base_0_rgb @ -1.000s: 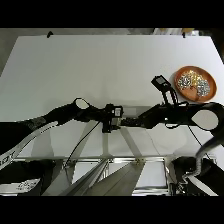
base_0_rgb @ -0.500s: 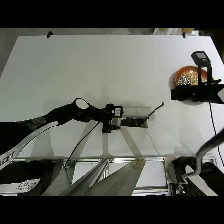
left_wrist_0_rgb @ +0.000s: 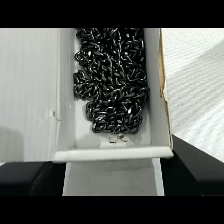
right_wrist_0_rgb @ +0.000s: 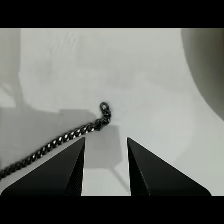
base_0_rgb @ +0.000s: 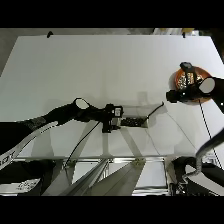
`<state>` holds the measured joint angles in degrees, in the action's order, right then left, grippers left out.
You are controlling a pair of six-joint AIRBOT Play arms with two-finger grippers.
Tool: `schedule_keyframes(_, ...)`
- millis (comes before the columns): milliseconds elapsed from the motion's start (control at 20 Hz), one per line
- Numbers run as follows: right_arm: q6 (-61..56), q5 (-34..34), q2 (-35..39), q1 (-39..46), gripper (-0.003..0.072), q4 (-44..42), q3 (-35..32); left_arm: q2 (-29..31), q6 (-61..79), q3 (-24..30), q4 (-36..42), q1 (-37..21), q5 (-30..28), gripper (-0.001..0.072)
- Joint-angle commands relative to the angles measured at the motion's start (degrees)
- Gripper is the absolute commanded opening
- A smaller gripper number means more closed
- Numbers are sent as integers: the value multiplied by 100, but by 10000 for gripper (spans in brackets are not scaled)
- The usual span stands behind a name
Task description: Fold the box and place the chain.
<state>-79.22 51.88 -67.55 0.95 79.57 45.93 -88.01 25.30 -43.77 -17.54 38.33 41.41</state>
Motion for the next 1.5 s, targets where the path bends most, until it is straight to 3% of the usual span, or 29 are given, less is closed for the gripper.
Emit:
schedule_keyframes(0,-2,-170,-557,-195,288,22,7,4,2,2,-2,-2,-2,150)
schedule_keyframes(100,-2,-186,-802,-227,284,72,7,4,2,2,-2,-2,0,150)
schedule_keyframes(200,-4,-188,-903,-225,174,151,7,4,2,2,-2,-2,-2,150)
schedule_keyframes(600,-48,-199,-973,-232,146,118,7,4,2,2,-2,-2,0,150)
schedule_keyframes(750,-42,-98,-957,-232,40,76,7,4,2,2,-2,-2,-2,150)
schedule_keyframes(850,-20,26,-798,-232,14,81,7,4,2,2,-2,-2,0,150)
schedule_keyframes(1100,-22,420,463,-232,13,52,-31,4,0,2,-2,-2,-2,150)
schedule_keyframes(1300,-22,195,1217,-232,28,-94,-413,4,2,2,-2,-2,0,150)
schedule_keyframes(1400,-26,-24,1108,-232,251,-173,-675,4,2,2,-2,-2,0,150)
schedule_keyframes(1450,-26,-157,1032,-232,268,-221,-831,4,2,2,-2,-2,-2,150)
